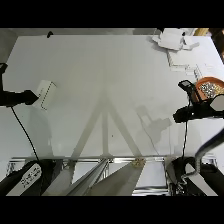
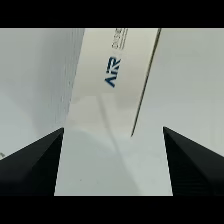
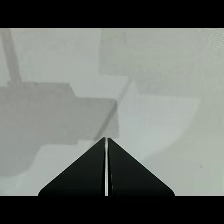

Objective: Fold the box and place the chain.

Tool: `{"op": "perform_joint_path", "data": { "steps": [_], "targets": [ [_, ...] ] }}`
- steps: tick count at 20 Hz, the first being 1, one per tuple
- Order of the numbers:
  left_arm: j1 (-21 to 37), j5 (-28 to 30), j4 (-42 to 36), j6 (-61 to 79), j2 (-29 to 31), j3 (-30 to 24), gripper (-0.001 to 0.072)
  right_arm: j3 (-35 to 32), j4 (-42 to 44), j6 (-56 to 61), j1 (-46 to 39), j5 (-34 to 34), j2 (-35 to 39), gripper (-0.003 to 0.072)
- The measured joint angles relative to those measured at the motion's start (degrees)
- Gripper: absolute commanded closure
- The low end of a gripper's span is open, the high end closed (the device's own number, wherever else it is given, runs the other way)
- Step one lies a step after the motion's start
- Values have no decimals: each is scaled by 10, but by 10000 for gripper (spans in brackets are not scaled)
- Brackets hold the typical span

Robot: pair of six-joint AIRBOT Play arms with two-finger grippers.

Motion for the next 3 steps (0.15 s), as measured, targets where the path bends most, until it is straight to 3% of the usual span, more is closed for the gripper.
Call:
{"op": "perform_joint_path", "data": {
  "steps": [3],
  "targets": [
    [0,9,-10,-1,35,0,15,0,0,0,0,0,0,664]
  ]
}}
